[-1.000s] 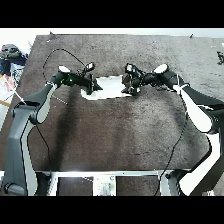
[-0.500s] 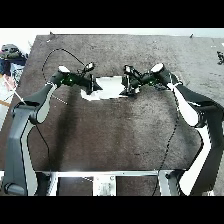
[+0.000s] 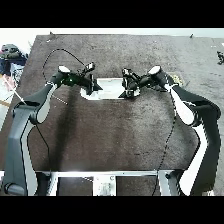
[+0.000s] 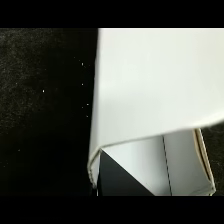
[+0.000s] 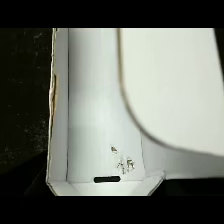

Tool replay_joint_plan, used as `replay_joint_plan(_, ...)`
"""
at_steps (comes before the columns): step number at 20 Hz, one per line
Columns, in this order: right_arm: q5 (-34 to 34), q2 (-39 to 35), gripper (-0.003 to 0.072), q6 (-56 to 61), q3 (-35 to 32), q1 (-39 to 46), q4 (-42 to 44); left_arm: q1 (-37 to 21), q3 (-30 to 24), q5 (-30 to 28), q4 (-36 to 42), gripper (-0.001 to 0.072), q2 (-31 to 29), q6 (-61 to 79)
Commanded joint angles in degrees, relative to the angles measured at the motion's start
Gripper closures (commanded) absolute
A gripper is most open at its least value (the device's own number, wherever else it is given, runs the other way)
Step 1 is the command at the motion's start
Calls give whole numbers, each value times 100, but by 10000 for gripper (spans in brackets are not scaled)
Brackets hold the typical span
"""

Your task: Fold the box and place the chain.

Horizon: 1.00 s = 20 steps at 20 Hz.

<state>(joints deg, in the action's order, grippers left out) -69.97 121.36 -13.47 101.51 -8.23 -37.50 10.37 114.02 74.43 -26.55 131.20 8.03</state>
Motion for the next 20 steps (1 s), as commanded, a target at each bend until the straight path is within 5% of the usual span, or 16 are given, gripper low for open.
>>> replay_joint_plan(1,-7,94,78,2,15,-4,7,0,0,-9,-2,698,0,-7)
replay_joint_plan(13,245,116,100,-20,15,-72,66,0,0,-9,-2,698,-2,-7)
replay_joint_plan(14,247,116,206,-17,15,-68,63,0,0,-9,-2,697,0,-7)
replay_joint_plan(20,337,116,276,-20,15,-68,63,0,2,-9,-2,698,0,-7)
